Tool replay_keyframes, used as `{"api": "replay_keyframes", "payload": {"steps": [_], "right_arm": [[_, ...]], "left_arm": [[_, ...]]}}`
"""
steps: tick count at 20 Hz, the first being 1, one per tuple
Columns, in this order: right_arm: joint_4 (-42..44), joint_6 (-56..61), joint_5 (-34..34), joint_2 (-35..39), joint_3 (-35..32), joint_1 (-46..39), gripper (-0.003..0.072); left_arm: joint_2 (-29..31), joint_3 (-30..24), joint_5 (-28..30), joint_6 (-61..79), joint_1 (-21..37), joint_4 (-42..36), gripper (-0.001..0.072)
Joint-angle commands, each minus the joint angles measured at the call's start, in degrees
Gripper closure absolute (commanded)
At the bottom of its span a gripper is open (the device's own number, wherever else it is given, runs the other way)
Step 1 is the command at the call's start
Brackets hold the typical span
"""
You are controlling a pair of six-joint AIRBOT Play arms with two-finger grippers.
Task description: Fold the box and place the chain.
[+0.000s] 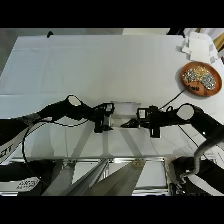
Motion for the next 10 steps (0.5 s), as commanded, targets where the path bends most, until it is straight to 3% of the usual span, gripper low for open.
{"api": "replay_keyframes", "payload": {"steps": [1, 10], "right_arm": [[1.07, 0.28, 1.07, -0.07, 0.00, -0.02, 0.0673], [-9.07, 10.82, 1.16, 6.51, 0.07, 0.00, 0.0674]], "left_arm": [[0.02, -0.02, 0.04, -0.04, 0.04, -0.02, 0.0394], [0.02, -0.02, 0.02, -0.07, 0.04, -0.02, 0.0394]]}}
